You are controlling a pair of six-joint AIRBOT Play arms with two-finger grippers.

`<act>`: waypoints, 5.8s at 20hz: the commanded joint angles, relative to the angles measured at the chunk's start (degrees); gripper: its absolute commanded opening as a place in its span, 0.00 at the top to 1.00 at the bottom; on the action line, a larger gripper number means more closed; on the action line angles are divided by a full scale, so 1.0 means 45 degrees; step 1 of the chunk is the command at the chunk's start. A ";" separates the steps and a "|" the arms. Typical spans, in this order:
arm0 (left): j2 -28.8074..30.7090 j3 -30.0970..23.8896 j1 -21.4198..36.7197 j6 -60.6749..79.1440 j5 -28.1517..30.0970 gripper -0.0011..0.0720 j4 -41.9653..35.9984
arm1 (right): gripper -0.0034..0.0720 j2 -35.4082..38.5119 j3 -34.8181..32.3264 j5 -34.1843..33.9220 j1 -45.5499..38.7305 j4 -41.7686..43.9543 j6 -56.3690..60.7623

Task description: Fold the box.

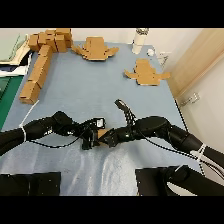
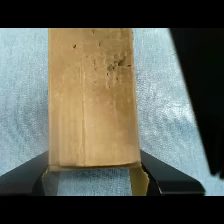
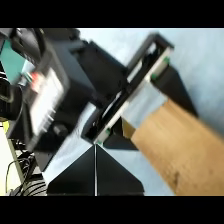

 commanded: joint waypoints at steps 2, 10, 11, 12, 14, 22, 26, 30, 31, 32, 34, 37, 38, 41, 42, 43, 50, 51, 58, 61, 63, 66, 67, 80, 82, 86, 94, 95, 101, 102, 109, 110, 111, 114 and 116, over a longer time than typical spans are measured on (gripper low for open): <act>-0.0005 0.0005 -0.0010 0.0000 0.0000 0.33 0.0005 | 0.95 -0.0121 0.0923 0.0068 0.0010 -0.0097 -0.0738; -0.0005 0.0005 -0.0010 0.0000 0.0005 0.34 0.0000 | 0.95 -0.1763 0.3172 -0.1588 -0.1812 -0.1923 -0.1112; -0.0005 0.0005 -0.0005 0.0000 0.0005 0.33 0.0000 | 0.95 -0.2225 0.3473 -0.2171 -0.2166 -0.2001 -0.1107; -0.0005 0.0005 -0.0010 0.0000 0.0000 0.33 0.0005 | 0.95 -0.2613 0.3701 -0.2637 -0.2399 -0.2093 -0.1107; -0.0005 0.0005 -0.0010 0.0000 0.0005 0.34 0.0005 | 0.95 -0.3128 0.3818 -0.3337 -0.2535 -0.2375 -0.1098; -0.0005 0.0005 -0.0010 0.0000 0.0000 0.33 0.0000 | 0.95 -0.3653 0.3847 -0.2977 -0.3230 -0.1185 -0.2987; -0.0005 0.0005 -0.0010 -0.0005 0.0005 0.34 0.0005 | 0.95 -0.4095 0.3832 -0.5226 -0.4619 -0.0044 -0.3419; -0.0005 0.0005 -0.0010 0.0000 0.0000 0.34 0.0005 | 0.95 -0.4114 0.2968 -0.8296 -0.5076 0.0010 -0.2963; -0.0005 0.0005 -0.0010 0.0000 0.0000 0.34 0.0000 | 0.95 -0.4114 0.2516 -0.8539 -0.5071 0.0049 -0.2939; -0.0005 0.0005 -0.0010 0.0000 0.0000 0.34 0.0000 | 0.95 -0.4114 0.1928 -0.8587 -0.5061 0.0155 -0.2943; -0.0005 0.0005 -0.0010 0.0000 0.0000 0.34 0.0005 | 0.95 -0.4095 0.0748 -0.8578 -0.4915 0.0306 -0.3138; -0.0005 0.0005 -0.0010 0.0000 0.0000 0.34 0.0005 | 0.95 -0.4080 -0.0500 -0.8534 -0.4906 0.0899 -0.3832; -0.0005 0.0005 -0.0010 0.0000 0.0000 0.33 0.0005 | 0.95 -0.4065 -0.0641 -0.8500 -0.4911 0.1064 -0.3925; -0.0005 0.0005 -0.0010 0.0000 0.0000 0.34 0.0005 | 0.95 -0.3609 -0.0646 -0.8344 -0.4915 0.1219 -0.3934; -0.0005 0.0005 -0.0010 0.0000 0.0000 0.34 0.0005 | 0.95 -0.3293 -0.0646 -0.8136 -0.4920 0.1200 -0.3895; -0.0005 0.0005 -0.0010 0.0000 0.0000 0.34 0.0005 | 0.95 -0.2939 -0.0646 -0.7830 -0.4915 0.1161 -0.3891; -0.0005 0.0005 -0.0010 0.0000 0.0000 0.34 0.0005 | 0.95 0.2011 -0.1705 -0.1953 -0.2997 -0.0724 -0.1768; -0.0005 0.0005 -0.0010 0.0000 0.0000 0.33 0.0005 | 0.95 0.2429 -0.2152 -0.1438 -0.2458 -0.0714 -0.1326; -0.0005 0.0005 -0.0010 0.0000 0.0005 0.33 0.0005 | 0.95 0.2633 -0.3293 0.2526 -0.0253 0.0772 -0.0597; -0.0005 0.0005 -0.0010 0.0000 0.0000 0.33 0.0005 | 0.95 0.2633 -0.3298 0.2511 -0.0262 0.0772 -0.0253; -0.0005 0.0005 -0.0010 0.0000 0.0000 0.33 0.0005 | 0.95 0.2633 -0.3298 0.2506 -0.0272 0.0816 -0.0253; -0.0005 0.0005 -0.0010 0.0000 0.0000 0.34 0.0005 | 0.95 0.2633 -0.3298 0.2302 -0.0272 0.0801 -0.0102; -0.0005 0.0005 -0.0010 0.0000 0.0000 0.34 0.0000 | 0.95 0.2633 -0.3298 0.2361 -0.0287 0.0777 -0.0029; -0.0005 0.0005 -0.0010 0.0000 0.0000 0.33 0.0005 | 0.95 0.1855 -0.3298 0.3026 -0.0418 0.0690 0.0393; -0.0005 0.0005 -0.0010 0.0000 0.0000 0.33 0.0005 | 0.95 0.1564 -0.3298 0.2929 -0.0418 0.0690 0.0393; -0.0005 0.0005 -0.0010 0.0000 0.0000 0.34 0.0005 | 0.95 0.1438 -0.3298 0.2832 -0.0413 0.0690 0.0393; -0.0005 0.0005 -0.0010 0.0000 0.0000 0.34 0.0000 | 0.95 0.2467 -0.3215 0.3021 -0.0423 0.0452 0.0510; -0.0005 0.0005 -0.0010 0.0000 0.0000 0.34 0.0005 | 0.95 0.2671 -0.3215 0.3143 -0.0471 0.0228 0.0763; -0.0005 0.0005 -0.0010 0.0000 0.0000 0.33 0.0005 | 0.95 0.3070 -0.3215 0.2186 -0.1749 -0.1481 0.1821; -0.0005 0.0005 -0.0010 0.0000 0.0000 0.34 0.0005 | 0.95 0.3060 -0.3215 0.2021 -0.1787 -0.1919 0.2166; -0.0005 0.0005 -0.0010 0.0000 0.0000 0.33 0.0005 | 0.95 0.3055 -0.3215 0.1710 -0.1792 -0.2550 0.2637; -0.0005 0.0005 -0.0010 0.0000 0.0000 0.34 0.0005 | 0.95 0.3055 -0.3215 0.1715 -0.1792 -0.2550 0.2633; -0.0005 0.0005 -0.0010 0.0000 0.0000 0.34 0.0000 | 0.95 0.3055 -0.3162 0.1705 -0.1792 -0.2545 0.2633; -0.0005 0.0005 -0.0010 0.0000 0.0000 0.34 0.0005 | 0.95 0.3055 -0.2293 0.1515 -0.1797 -0.2603 0.2662; -0.0005 0.0005 -0.0010 0.0000 0.0000 0.34 0.0000 | 0.95 0.2948 -0.1253 0.1569 -0.1957 -0.3905 0.3871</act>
